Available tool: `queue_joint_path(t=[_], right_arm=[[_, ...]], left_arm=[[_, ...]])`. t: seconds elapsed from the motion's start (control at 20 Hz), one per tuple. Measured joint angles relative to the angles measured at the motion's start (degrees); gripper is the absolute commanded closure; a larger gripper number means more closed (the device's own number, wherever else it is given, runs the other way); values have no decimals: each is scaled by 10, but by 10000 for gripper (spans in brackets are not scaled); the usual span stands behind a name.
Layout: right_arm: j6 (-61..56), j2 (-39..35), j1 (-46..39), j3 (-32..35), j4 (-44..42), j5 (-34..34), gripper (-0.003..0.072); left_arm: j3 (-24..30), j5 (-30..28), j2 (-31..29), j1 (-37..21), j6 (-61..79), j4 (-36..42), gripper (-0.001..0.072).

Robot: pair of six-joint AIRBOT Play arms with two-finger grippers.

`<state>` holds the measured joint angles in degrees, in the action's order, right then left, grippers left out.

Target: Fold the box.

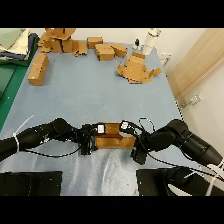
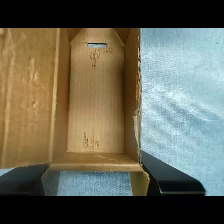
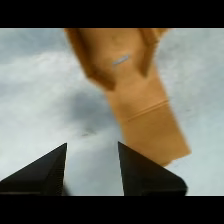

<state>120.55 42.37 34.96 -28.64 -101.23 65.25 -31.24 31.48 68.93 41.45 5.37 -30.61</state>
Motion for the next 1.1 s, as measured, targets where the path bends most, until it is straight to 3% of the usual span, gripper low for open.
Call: queue_joint_path(t=[0.2, 0.35, 0.4, 0.5, 0.65, 1.1], right_arm=[[52, 19, 9, 20, 35, -141, 204], [106, 40, 11, 25, 7, -188, 205], [119, 45, 11, 26, -2, -199, 231], [146, 51, 11, 27, -15, -214, 387], [188, 56, 12, 27, -39, -228, 532], [267, 59, 12, 27, -123, -249, 515]], left_arm=[[0, 0, 0, 0, 0, 0, 308], [0, 0, 0, 0, 0, 0, 308], [0, 0, 0, 0, 0, 0, 308], [0, 0, 0, 0, 0, 0, 308], [0, 0, 0, 0, 0, 0, 308], [0, 0, 0, 0, 0, -1, 308]])
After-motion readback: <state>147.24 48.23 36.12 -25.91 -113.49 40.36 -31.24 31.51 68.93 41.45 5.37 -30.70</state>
